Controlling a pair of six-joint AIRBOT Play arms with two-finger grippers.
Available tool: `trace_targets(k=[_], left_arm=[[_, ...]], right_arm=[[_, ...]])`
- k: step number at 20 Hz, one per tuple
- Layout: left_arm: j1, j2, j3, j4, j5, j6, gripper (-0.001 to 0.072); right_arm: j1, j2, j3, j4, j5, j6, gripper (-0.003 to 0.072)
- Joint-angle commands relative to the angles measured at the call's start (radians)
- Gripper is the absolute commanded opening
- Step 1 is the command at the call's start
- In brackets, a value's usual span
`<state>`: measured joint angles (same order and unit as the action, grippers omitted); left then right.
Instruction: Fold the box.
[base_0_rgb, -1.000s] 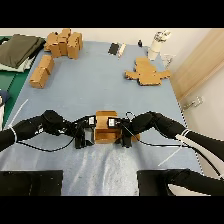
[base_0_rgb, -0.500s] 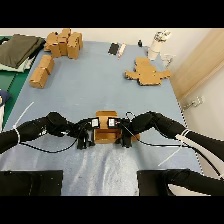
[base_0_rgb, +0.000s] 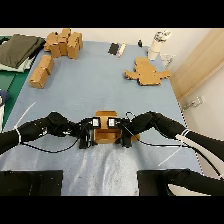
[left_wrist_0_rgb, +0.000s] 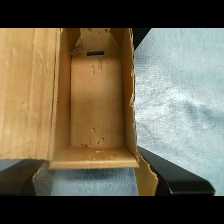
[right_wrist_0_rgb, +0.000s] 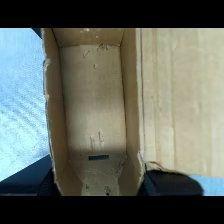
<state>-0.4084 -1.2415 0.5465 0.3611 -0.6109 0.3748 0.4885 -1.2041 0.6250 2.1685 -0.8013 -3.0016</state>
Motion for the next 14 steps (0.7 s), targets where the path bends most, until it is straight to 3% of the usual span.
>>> trace_targets(k=[1,5,6,7,8,9,11,14], left_arm=[[-0.015,-0.009,0.003,-0.006,0.002,0.010,0.0707],[-0.023,-0.011,0.006,-0.006,0.018,0.006,0.0706],[-0.023,-0.011,0.006,-0.006,0.018,0.006,0.0649],[-0.023,-0.011,0.006,-0.006,0.017,0.006,0.0497],[-0.023,-0.011,0.006,-0.006,0.018,0.006,0.0470],[-0.023,-0.011,0.006,-0.006,0.018,0.006,0.0471],[-0.022,-0.011,0.006,-0.008,0.018,0.006,0.0549],[-0.022,-0.011,0.006,-0.008,0.029,0.006,0.0548]], right_arm=[[0.000,0.000,0.001,0.000,0.000,0.000,0.0522],[0.000,0.001,0.001,0.000,0.000,0.000,0.0521],[0.000,0.001,0.001,0.000,0.000,0.000,0.0522],[0.000,0.000,0.001,0.000,0.000,0.000,0.0522],[0.000,0.000,0.001,0.000,0.000,0.000,0.0522],[0.000,0.000,0.001,0.000,0.000,0.000,0.0522],[0.000,0.001,0.001,0.000,0.000,0.000,0.0522],[0.000,0.000,0.001,0.000,0.000,0.000,0.0522]])
